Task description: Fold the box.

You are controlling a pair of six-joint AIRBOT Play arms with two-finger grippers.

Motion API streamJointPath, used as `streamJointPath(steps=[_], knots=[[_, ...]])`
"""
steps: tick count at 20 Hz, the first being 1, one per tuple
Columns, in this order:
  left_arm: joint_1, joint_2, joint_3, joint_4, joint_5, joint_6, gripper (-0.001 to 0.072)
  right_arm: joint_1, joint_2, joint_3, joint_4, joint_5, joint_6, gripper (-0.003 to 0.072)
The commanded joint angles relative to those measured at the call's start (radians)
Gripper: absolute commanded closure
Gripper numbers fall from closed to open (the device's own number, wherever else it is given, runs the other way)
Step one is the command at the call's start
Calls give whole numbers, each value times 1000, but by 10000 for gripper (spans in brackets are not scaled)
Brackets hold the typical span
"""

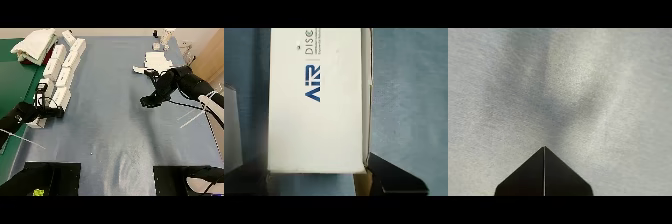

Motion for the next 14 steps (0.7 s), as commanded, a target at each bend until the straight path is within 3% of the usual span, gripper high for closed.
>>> streamJointPath(steps=[1, 8, 14], knots=[[-2, -40, 7, -15, 112, -16, 248, 1, 0, 1, 1, 0, 0, 684], [-95, -202, 132, -26, 143, -16, 248, 1, 0, 1, 1, 0, 0, 684], [-104, -307, 262, -29, 147, -18, 248, 1, 0, 1, 1, 0, 0, 684]])
